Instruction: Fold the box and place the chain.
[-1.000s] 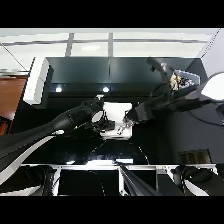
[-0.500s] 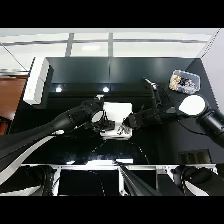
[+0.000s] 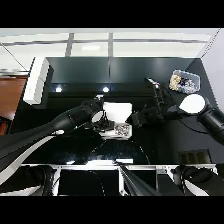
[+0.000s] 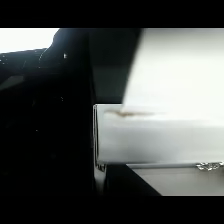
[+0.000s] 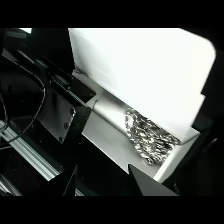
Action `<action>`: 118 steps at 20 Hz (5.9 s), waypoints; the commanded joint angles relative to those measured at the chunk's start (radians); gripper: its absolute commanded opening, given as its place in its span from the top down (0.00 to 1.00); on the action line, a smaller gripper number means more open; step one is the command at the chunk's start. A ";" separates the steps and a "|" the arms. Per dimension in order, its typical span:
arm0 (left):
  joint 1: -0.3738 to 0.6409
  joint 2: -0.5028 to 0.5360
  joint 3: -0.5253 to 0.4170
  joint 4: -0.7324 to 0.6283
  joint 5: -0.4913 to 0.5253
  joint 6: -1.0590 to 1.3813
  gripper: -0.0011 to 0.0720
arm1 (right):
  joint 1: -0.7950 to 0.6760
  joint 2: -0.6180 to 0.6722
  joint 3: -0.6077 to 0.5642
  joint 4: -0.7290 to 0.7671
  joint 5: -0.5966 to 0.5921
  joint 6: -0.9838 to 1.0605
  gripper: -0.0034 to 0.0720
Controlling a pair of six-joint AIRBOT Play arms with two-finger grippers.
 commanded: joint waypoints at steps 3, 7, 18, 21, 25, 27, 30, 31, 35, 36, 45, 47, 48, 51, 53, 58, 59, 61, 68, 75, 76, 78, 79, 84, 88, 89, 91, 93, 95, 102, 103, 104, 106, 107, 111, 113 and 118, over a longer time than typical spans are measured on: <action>0.000 0.000 0.000 0.000 0.000 0.001 0.95 | -0.072 0.068 0.006 -0.049 0.132 -0.027 0.44; 0.001 0.000 0.000 0.000 0.002 -0.019 0.95 | -0.161 0.169 0.005 -0.063 0.174 -0.027 0.45; 0.000 0.067 0.092 0.010 -0.054 0.080 0.36 | -0.199 0.235 0.005 -0.095 0.189 -0.023 0.45; 0.000 0.200 0.084 0.082 -0.166 0.245 0.36 | -0.199 0.235 0.005 -0.153 0.188 -0.018 0.45; 0.118 0.387 -0.007 0.240 -0.283 0.284 0.37 | -0.199 0.235 0.005 -0.167 0.182 -0.018 0.45; 0.283 0.459 -0.098 0.183 -0.240 0.322 0.38 | -0.199 0.235 0.005 -0.167 0.170 -0.018 0.45; 0.559 0.505 -0.264 -0.185 -0.067 0.607 0.38 | -0.199 0.235 0.005 -0.167 0.142 -0.018 0.45; 0.637 0.499 -0.326 -0.384 -0.031 0.824 0.38 | -0.199 0.235 0.005 -0.167 0.134 -0.018 0.45; 0.741 0.431 -0.472 -0.820 -0.121 1.607 0.38 | -0.199 0.234 0.005 -0.167 0.114 -0.018 0.45; 0.733 0.409 -0.473 -0.803 -0.111 1.668 0.37 | -0.199 0.234 0.005 -0.168 0.114 -0.018 0.45; 0.726 0.230 -0.439 -0.809 -0.008 2.448 0.01 | -0.198 0.234 0.005 -0.186 0.104 -0.018 0.45; 0.711 0.186 -0.408 -0.781 -0.007 2.504 0.01 | -0.198 0.234 0.005 -0.191 0.103 -0.014 0.45; 0.697 0.171 -0.396 -0.778 -0.002 2.539 0.01 | -0.198 0.234 0.005 -0.190 0.100 -0.010 0.45; 0.633 0.149 -0.381 -0.810 0.035 2.572 0.01 | -0.198 0.234 0.005 -0.190 0.066 0.003 0.45; 0.581 0.136 -0.381 -0.872 0.061 2.572 0.01 | -0.198 0.234 0.005 -0.190 0.037 0.005 0.45; 0.537 0.111 -0.380 -0.913 0.038 2.567 0.01 | -0.198 0.234 0.005 -0.193 0.025 0.005 0.45; 0.529 0.110 -0.380 -0.913 0.035 2.567 0.01 | -0.198 0.234 0.005 -0.194 0.024 0.005 0.45; 0.506 0.101 -0.380 -0.923 0.049 2.566 0.01 | -0.198 0.234 0.005 -0.194 0.024 0.005 0.45; 0.469 0.066 -0.357 -0.919 0.071 2.522 0.01 | -0.198 0.233 0.005 -0.204 0.025 0.004 0.45; 0.443 0.066 -0.353 -0.920 0.140 2.492 0.01 | -0.198 0.233 0.005 -0.212 0.025 0.004 0.45; 0.443 0.066 -0.353 -0.920 0.149 2.487 0.01 | -0.198 0.233 0.005 -0.212 0.025 0.005 0.45; 0.433 0.066 -0.352 -0.911 0.157 2.486 0.01 | -0.198 0.233 0.005 -0.212 0.025 0.005 0.45; 0.421 0.066 -0.351 -0.902 0.162 2.487 0.01 | -0.198 0.233 0.005 -0.212 0.025 0.005 0.45; 0.347 0.066 -0.344 -0.898 0.259 2.486 0.01 | -0.198 0.233 0.005 -0.212 0.027 0.005 0.45; 0.336 0.065 -0.342 -0.924 0.269 2.485 0.01 | -0.198 0.232 0.005 -0.212 0.029 0.005 0.45; 0.336 0.065 -0.342 -0.923 0.272 2.485 0.01 | -0.198 0.232 0.005 -0.212 0.029 0.005 0.45; 0.338 0.065 -0.341 -0.921 0.274 2.485 0.01 | -0.198 0.232 0.005 -0.211 0.032 0.005 0.45; 0.339 0.065 -0.341 -0.919 0.277 2.485 0.01 | -0.198 0.232 0.005 -0.211 0.033 0.005 0.45; 0.339 0.063 -0.337 -0.916 0.275 2.485 0.01 | -0.198 0.232 0.005 -0.211 0.033 0.005 0.45; 0.338 0.038 -0.272 -0.890 0.211 2.484 0.02 | -0.198 0.232 0.005 -0.210 0.036 0.007 0.45; 0.337 0.035 -0.272 -0.890 0.202 2.484 0.02 | -0.198 0.232 0.005 -0.210 0.036 0.007 0.45; 0.336 0.031 -0.272 -0.890 0.199 2.484 0.02 | -0.198 0.232 0.005 -0.210 0.036 0.007 0.45; 0.332 0.022 -0.273 -0.890 0.200 2.484 0.03 | -0.198 0.232 0.005 -0.210 0.036 0.007 0.45; 0.333 0.018 -0.273 -0.890 0.203 2.482 0.07 | -0.198 0.232 0.005 -0.211 0.036 0.007 0.45; 0.333 0.018 -0.273 -0.888 0.211 2.461 0.51 | -0.198 0.221 0.004 -0.251 0.022 0.030 0.45; 0.333 0.018 -0.273 -0.888 0.212 2.462 0.51 | -0.198 0.162 0.005 -0.268 -0.012 0.079 0.45; 0.335 0.018 -0.273 -0.885 0.213 2.462 0.51 | -0.233 -0.119 0.107 -0.260 -0.195 0.048 0.45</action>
